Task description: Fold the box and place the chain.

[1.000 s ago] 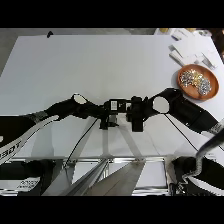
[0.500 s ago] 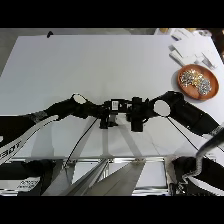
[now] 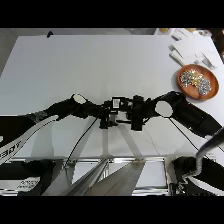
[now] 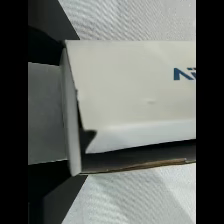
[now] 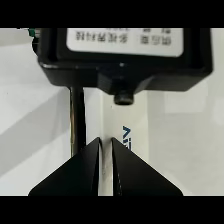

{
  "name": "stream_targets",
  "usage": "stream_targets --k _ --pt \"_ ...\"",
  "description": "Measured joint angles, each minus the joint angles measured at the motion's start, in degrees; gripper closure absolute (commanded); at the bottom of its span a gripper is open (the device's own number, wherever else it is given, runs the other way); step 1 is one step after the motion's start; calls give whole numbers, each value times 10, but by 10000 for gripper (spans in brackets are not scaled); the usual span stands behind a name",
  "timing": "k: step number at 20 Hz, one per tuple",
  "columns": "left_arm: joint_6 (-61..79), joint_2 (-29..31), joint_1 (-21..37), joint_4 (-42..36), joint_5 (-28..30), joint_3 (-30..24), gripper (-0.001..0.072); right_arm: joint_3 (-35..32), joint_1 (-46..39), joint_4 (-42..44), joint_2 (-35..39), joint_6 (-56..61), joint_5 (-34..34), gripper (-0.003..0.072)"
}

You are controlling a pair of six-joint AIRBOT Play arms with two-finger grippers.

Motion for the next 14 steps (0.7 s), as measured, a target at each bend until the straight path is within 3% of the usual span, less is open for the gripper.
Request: stream_targets --k 1,3,6,14 --pt "0 0 0 0 0 0 561 -5 0 2 0 3 -5 601" --pt "1 0 0 0 -1 0 561 -16 0 5 0 9 -16 454" --pt "2 0 0 2 -6 0 561 -24 0 12 0 14 -21 366" --pt "2 0 -1 2 -4 0 561 -30 -14 54 37 16 -13 359"
